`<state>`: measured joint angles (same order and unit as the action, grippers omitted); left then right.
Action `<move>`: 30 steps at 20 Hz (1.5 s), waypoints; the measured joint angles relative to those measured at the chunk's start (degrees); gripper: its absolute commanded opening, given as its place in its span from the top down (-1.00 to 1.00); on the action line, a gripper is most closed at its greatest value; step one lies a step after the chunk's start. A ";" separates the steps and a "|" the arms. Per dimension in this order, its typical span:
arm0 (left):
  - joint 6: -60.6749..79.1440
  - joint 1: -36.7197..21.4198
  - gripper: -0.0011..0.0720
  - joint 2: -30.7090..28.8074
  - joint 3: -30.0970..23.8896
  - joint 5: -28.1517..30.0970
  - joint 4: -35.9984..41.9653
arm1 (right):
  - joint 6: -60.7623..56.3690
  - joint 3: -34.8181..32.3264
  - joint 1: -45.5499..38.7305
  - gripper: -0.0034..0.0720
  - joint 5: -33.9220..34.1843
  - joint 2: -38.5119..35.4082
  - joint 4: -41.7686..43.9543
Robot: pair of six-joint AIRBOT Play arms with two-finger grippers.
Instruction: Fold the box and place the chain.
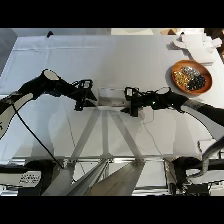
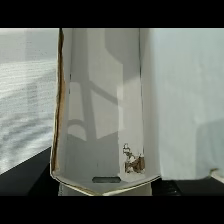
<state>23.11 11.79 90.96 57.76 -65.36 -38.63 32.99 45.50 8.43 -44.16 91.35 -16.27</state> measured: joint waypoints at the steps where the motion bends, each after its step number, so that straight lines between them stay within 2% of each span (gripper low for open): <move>1: 0.61 0.00 0.35 0.00 0.00 0.42 0.09 | 0.00 0.00 0.00 -0.16 0.00 0.00 -0.02; 2: 1.03 0.00 0.69 0.00 0.00 0.85 0.17 | 0.00 0.00 0.00 -0.16 -0.02 0.00 -0.02; 3: 1.40 0.00 0.94 0.00 0.00 1.16 0.35 | 0.00 0.00 0.00 -0.16 -0.04 0.00 -0.02; 10: 2.40 0.70 0.94 0.22 0.00 2.08 0.68 | 0.00 0.00 0.00 -0.16 0.00 0.00 -0.02; 11: 2.43 0.85 0.93 0.42 0.00 2.05 0.90 | 0.00 0.00 0.00 -0.16 -0.02 0.00 -0.02; 12: 2.45 1.07 0.81 0.72 0.00 2.10 1.11 | 0.00 0.00 0.00 -0.16 -0.02 0.00 -0.02; 15: 2.47 1.79 0.16 1.79 0.02 2.51 1.66 | 0.02 0.00 0.00 -0.16 -0.07 0.00 -0.09; 21: 2.45 2.43 0.18 2.69 0.00 3.10 2.10 | 0.04 -0.02 0.00 -0.16 -0.07 0.00 -0.11; 22: 2.45 2.45 0.32 2.71 0.00 3.13 2.12 | 0.04 -0.02 0.00 -0.16 -0.07 0.00 -0.11; 24: 2.43 2.49 0.94 2.78 0.00 3.04 2.05 | 0.00 -0.02 -0.02 -0.16 0.09 0.00 -0.02; 30: 1.11 2.47 0.96 2.10 0.00 3.19 1.68 | -0.02 0.00 0.00 -0.16 -0.04 0.00 0.09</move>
<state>24.23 14.26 93.06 57.76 -62.17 -36.95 32.97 45.50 8.43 -44.21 91.35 -16.19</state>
